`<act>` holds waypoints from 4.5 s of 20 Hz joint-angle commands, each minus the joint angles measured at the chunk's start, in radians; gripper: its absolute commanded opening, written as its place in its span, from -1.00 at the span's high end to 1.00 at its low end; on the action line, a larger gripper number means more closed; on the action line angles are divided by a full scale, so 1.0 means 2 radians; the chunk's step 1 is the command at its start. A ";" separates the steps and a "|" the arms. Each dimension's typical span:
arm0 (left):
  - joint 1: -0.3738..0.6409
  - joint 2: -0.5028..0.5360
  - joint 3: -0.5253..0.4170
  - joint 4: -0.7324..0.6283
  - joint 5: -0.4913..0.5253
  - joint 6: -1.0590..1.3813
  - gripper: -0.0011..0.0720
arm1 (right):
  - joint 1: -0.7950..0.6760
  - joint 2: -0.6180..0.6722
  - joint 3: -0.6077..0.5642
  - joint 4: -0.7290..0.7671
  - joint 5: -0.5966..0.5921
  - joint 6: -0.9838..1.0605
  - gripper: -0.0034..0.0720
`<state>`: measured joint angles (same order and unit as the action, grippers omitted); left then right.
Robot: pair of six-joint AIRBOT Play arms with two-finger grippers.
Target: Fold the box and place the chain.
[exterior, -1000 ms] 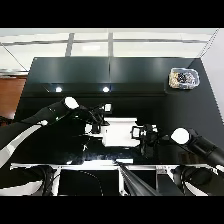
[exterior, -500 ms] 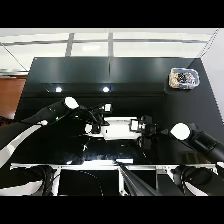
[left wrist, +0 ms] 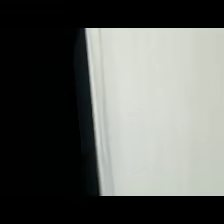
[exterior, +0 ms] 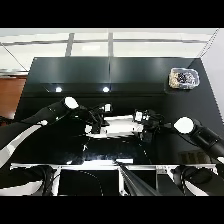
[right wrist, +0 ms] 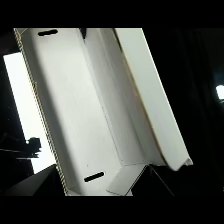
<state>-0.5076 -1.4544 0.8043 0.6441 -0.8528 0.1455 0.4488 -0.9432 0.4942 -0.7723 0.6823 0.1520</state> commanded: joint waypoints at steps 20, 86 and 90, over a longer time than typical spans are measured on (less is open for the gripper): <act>0.000 0.000 0.000 0.000 -0.004 0.001 0.89 | -0.062 -0.047 -0.005 0.145 0.076 -0.155 -0.89; -0.026 0.067 -0.038 -0.012 0.160 -0.385 0.90 | -0.016 -0.110 -0.027 0.088 0.008 -0.162 -0.24; -0.063 0.014 0.001 0.150 0.095 -0.473 0.90 | -0.016 -0.110 -0.027 0.088 0.008 -0.162 -0.24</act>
<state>-0.5949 -1.3590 0.7620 0.7166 -0.5964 -0.6987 0.4160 -1.1633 0.4400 -0.5964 0.6987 -0.1722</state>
